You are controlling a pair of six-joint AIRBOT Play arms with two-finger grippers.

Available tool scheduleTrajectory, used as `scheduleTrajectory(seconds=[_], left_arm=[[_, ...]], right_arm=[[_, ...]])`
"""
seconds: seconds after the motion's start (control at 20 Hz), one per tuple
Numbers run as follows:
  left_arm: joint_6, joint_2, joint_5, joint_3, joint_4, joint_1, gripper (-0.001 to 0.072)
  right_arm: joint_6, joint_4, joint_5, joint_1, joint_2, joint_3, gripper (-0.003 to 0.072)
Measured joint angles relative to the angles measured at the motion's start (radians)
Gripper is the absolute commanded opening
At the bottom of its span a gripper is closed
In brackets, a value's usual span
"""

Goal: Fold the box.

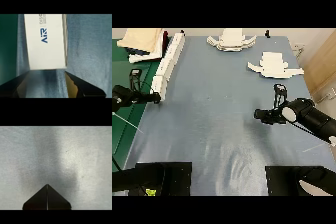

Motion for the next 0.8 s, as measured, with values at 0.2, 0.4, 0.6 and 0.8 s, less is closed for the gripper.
scheduleTrajectory(seconds=[0.2,0.4,0.6,0.8], left_arm=[[-0.01,0.154,-0.22,0.027,0.032,0.043,0.0025],[-0.064,0.23,-0.42,0.107,0.034,-0.051,0.0017],[-0.18,0.206,-0.508,0.195,0.032,-0.273,0.0017],[-0.31,0.133,-0.533,0.234,0.032,-0.465,0.0017]], right_arm=[[-0.015,0.025,0.019,0.0,-0.006,0.01,0.0003],[-0.103,0.061,0.024,0.0,-0.074,0.12,0.0003],[-0.187,0.081,0.046,0.0,-0.225,0.336,0.0003],[-0.249,0.123,0.129,0.0,-0.391,0.543,0.0003]])
